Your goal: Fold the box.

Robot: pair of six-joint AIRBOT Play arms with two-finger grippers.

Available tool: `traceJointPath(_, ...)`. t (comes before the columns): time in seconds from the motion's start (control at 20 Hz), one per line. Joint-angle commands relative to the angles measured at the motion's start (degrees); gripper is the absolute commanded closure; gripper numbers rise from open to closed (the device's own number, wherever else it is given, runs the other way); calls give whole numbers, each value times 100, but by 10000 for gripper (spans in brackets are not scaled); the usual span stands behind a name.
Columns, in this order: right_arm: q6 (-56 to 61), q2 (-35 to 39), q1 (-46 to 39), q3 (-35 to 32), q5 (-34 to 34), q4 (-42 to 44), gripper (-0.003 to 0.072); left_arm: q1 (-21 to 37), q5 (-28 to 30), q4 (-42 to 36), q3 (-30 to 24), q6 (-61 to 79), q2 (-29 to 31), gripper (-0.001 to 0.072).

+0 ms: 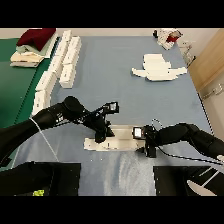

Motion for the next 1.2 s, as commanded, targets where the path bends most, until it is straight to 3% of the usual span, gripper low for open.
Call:
traceJointPath(0.0,0,-4,-2,0,2,2,173,4,2,-20,2,2,4,421)
traceJointPath(0.1,0,-4,-2,0,2,4,173,9,2,-17,2,-2,7,418)
traceJointPath(0.15,0,-4,-2,0,2,2,172,31,-7,-13,2,-17,7,336)
traceJointPath(0.2,0,-4,-2,0,2,4,172,90,-7,13,9,-286,20,165)
traceJointPath(0.25,0,-4,-2,0,2,2,172,188,-55,94,24,-619,59,107)
traceJointPath(0.4,0,-4,-2,0,2,2,172,699,-780,966,201,-1733,396,111)
traceJointPath(0.45,0,-4,-2,0,2,2,173,879,-1034,1257,251,-2164,549,125)
traceJointPath(0.5,0,-4,-2,0,2,2,173,1060,-1290,1462,264,-2632,719,200)
traceJointPath(0.6,0,-4,-2,0,2,2,172,1300,-1952,1578,264,-3296,973,567)
traceJointPath(0.65,0,-4,-2,0,2,2,172,1327,-2260,1563,262,-3493,1032,696)
traceJointPath(0.75,0,-4,-2,0,2,2,172,1222,-2667,1244,199,-4048,1040,697)
traceJointPath(0.85,0,-4,-2,0,2,2,172,874,-2568,472,-13,-4376,1029,698)
traceJointPath(0.95,0,-4,-2,0,2,2,172,343,-1884,-225,-151,-4461,1029,698)
traceJointPath(1.05,0,-4,-2,0,2,2,172,-61,-911,-345,-87,-4478,1027,697)
traceJointPath(1.15,0,-4,-2,0,2,2,172,-83,-76,-365,20,-4730,964,697)
